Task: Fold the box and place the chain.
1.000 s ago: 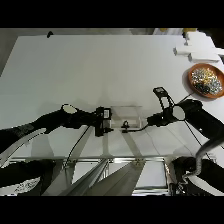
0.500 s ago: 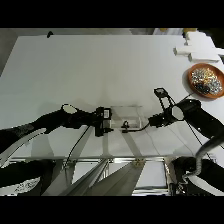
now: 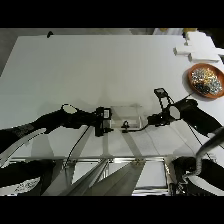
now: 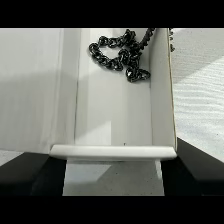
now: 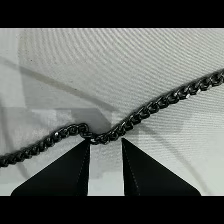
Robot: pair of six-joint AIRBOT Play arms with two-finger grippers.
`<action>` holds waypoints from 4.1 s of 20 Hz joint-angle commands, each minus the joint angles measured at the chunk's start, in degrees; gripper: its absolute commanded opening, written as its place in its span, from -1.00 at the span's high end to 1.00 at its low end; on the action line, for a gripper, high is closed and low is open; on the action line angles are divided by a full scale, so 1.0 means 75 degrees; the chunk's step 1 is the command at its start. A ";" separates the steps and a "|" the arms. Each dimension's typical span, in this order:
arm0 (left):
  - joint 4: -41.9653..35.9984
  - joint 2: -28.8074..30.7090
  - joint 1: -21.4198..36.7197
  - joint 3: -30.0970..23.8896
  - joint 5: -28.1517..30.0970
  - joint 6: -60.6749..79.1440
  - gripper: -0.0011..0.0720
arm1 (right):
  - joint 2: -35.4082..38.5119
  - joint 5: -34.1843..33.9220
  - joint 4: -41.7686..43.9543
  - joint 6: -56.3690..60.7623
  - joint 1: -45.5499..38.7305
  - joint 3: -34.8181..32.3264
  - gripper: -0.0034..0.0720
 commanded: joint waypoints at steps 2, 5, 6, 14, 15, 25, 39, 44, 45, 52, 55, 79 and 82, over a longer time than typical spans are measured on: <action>0.0000 0.0000 0.0000 -0.0003 0.0003 0.0003 0.77 | -0.0219 0.0052 0.0003 0.0204 0.0003 0.0003 0.51; 0.0003 0.0000 0.0000 -0.0003 0.0000 0.0003 0.77 | -0.0213 0.0140 0.0023 0.0111 0.0009 0.0003 0.88; 0.0003 0.0000 0.0000 -0.0003 0.0003 0.0003 0.77 | -0.0195 0.0172 0.0026 0.0000 0.0012 0.0003 0.88; 0.0000 0.0000 0.0000 -0.0003 -0.0003 0.0003 0.77 | 0.2151 0.0443 0.0854 -0.0749 0.0009 0.0012 0.88; 0.0000 0.0000 0.0000 -0.0003 0.0003 0.0003 0.77 | 0.2591 0.0484 0.1224 -0.0898 0.0009 0.0017 0.88; 0.0003 0.0000 0.0000 -0.0003 0.0003 0.0003 0.77 | 0.2291 0.0405 0.0542 -0.1818 0.0003 0.0017 0.03; 0.0000 0.0000 0.0000 -0.0003 0.0003 0.0003 0.77 | 0.0064 -0.0318 0.0539 -0.4476 0.0003 0.0017 0.22; 0.0003 0.0000 0.0000 -0.0003 0.0003 0.0003 0.77 | 0.0047 -0.0379 0.0530 -0.4485 0.0003 0.0012 0.36; 0.0000 0.0000 0.0000 -0.0003 0.0003 0.0003 0.77 | 0.0050 -0.0341 0.0530 -0.4500 0.0003 0.0003 0.45; 0.0000 0.0000 0.0000 -0.0003 0.0000 0.0003 0.77 | 0.0050 0.0000 0.0513 -0.4788 0.0003 -0.0029 0.45; 0.0000 0.0000 0.0000 -0.0003 0.0003 0.0003 0.77 | 0.0050 -0.0207 0.0516 -0.4788 0.0003 -0.0140 0.45; 0.0000 0.0000 0.0000 -0.0003 0.0000 0.0003 0.77 | 0.4109 0.0787 0.2786 -0.4768 0.0003 0.0883 0.88; 0.0003 0.0000 0.0000 -0.0003 0.0003 0.0003 0.77 | 0.4526 0.0586 0.3838 -0.4768 0.0003 0.1180 0.88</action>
